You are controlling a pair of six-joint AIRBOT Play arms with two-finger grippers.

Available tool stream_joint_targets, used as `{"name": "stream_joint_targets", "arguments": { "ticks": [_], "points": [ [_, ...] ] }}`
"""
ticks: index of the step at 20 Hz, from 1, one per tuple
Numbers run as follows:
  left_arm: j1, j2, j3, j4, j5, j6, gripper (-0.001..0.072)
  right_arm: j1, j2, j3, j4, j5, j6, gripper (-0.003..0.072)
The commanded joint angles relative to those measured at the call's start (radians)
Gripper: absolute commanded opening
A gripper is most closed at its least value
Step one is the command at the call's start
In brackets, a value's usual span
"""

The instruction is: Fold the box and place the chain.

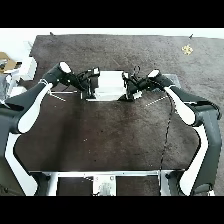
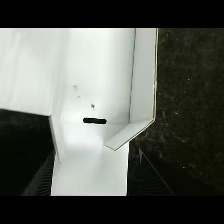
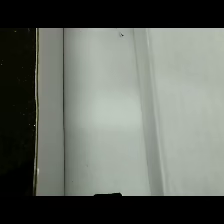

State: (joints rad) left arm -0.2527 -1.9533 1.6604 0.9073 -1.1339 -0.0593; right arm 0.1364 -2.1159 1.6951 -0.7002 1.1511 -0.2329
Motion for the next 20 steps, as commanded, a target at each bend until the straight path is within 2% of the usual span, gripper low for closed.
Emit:
{"name": "stream_joint_targets", "arguments": {
  "ticks": [1, 10, 12, 14, 15, 18, 20],
  "points": [
    [-0.023, 0.0, -0.032, -0.003, 0.062, 0.061, 0.0553, 0.0, 0.0, 0.0, 0.001, 0.001, 0.0, 0.0419],
    [-0.023, 0.0, -0.032, -0.032, 0.095, 0.06, 0.055, 0.0, 0.0, 0.0, 0.001, 0.001, 0.0, 0.0419],
    [-0.023, 0.0, -0.032, -0.032, 0.095, 0.059, 0.0394, 0.0, 0.0, 0.0, 0.001, 0.001, 0.0, 0.0419],
    [-0.023, 0.0, -0.032, -0.032, 0.094, 0.047, 0.0373, 0.0, 0.0, 0.0, 0.001, 0.001, 0.0, 0.0419],
    [-0.023, 0.0, -0.032, -0.032, 0.094, 0.032, 0.0226, 0.0, 0.0, 0.0, 0.001, 0.001, 0.0, 0.0419],
    [-0.023, 0.0, -0.032, -0.048, 0.083, 0.034, 0.022, 0.0, 0.0, 0.0, 0.001, 0.001, 0.0, 0.0419],
    [-0.023, -0.006, -0.032, -0.124, 0.063, 0.035, 0.0245, 0.0, 0.0, 0.0, 0.001, 0.001, 0.0, 0.0419]
  ]
}}
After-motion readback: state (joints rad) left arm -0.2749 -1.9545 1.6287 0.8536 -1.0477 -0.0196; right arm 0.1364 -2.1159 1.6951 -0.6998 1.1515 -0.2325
